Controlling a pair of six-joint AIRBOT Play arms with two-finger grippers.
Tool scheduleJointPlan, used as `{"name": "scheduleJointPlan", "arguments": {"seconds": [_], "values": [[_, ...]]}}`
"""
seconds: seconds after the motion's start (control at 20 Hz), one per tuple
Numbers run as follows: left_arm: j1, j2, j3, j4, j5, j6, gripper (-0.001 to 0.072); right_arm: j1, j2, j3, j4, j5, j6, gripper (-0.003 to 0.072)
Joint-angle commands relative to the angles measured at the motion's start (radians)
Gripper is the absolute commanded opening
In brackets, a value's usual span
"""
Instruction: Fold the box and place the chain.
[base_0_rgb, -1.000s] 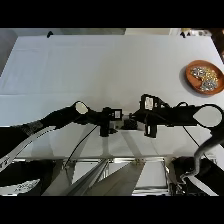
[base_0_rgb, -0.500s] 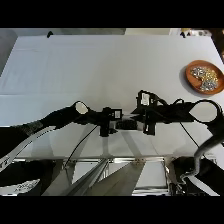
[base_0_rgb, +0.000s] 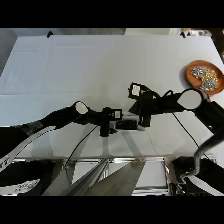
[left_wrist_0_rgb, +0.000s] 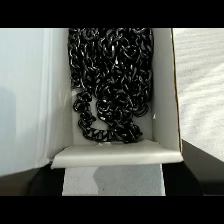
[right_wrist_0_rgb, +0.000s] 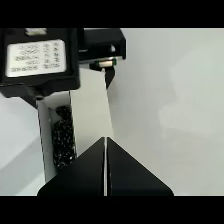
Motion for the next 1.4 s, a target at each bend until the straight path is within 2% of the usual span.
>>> {"name": "scheduleJointPlan", "arguments": {"seconds": [0.0, 0.1, 0.15, 0.45, 0.95, 1.1, 1.2, 1.35], "values": [[0.0, 0.0, 0.0, 0.0, 0.0, 0.0, 0.005, 0.001, -0.086, 0.004, -0.004, 0.034, 0.037, 0.0033], [0.0, 0.0, 0.0, 0.0, 0.0, 0.0, 0.005, 0.001, -0.084, 0.004, -0.003, 0.076, 0.037, 0.0196], [0.0, 0.0, 0.0, 0.0, 0.0, 0.0, 0.005, 0.001, -0.084, 0.004, -0.003, 0.098, 0.033, 0.0205], [0.0, 0.0, 0.0, 0.0, 0.0, 0.0, 0.005, 0.075, -0.084, 0.003, -0.003, 0.111, 0.022, 0.0205], [0.0, 0.0, 0.0, 0.0, 0.0, 0.0, 0.005, 0.081, -0.084, 0.003, -0.128, 0.058, 0.057, 0.02], [0.0, 0.0, 0.0, 0.0, 0.0, 0.001, 0.005, 0.081, -0.084, 0.003, -0.126, 0.063, 0.06, 0.0158], [0.0, 0.0, 0.0, 0.0, 0.0, 0.0, 0.005, 0.081, -0.084, 0.003, -0.126, 0.064, 0.06, 0.0086], [0.0, 0.0, 0.0, 0.0, 0.0, 0.0, 0.005, 0.081, -0.085, -0.002, -0.114, 0.066, 0.06, 0.0082]]}}
